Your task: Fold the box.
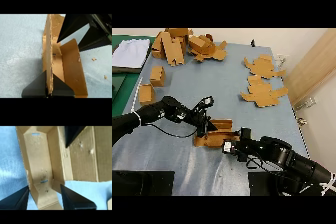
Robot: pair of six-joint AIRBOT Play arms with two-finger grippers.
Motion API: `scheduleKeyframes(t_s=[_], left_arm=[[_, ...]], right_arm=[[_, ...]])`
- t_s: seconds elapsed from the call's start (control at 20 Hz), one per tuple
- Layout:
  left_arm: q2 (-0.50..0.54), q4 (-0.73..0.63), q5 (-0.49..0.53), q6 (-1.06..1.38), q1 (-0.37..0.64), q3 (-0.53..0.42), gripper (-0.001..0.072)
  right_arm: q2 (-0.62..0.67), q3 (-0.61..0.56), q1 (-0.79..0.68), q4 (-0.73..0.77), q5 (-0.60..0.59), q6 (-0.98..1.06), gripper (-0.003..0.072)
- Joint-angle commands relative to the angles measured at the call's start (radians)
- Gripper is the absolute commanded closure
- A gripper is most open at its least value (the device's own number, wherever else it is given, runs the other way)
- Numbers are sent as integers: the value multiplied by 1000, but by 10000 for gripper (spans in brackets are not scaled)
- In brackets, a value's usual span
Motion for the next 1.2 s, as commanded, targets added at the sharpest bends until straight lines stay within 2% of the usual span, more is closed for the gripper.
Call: scheduleKeyframes(t_s=[0.0, 0.15, 0.25, 0.5, 0.65, 0.8, 1.15], left_arm=[[0, 0, 0, 0, 0, 0, 700], [0, 0, 0, 0, 0, 0, 700], [0, 0, 0, 0, 0, 0, 699], [0, 0, 0, 0, 0, 0, 700], [0, 0, 0, 0, 0, 0, 700], [0, 0, 0, 0, 0, 0, 699], [0, 0, 0, 0, 0, 0, 700]], right_arm=[[2, 1, -7, -1, -6, 0, 89], [0, 0, -56, -3, -115, -4, 89], [-7, 1, -99, 10, -135, -48, 89], [-50, 1, -132, 229, -133, -223, 89], [-61, 1, -132, 277, -129, -268, 89], [-60, 2, -189, 392, -117, -362, 89], [-80, 26, -314, 659, -3, -626, 88]])
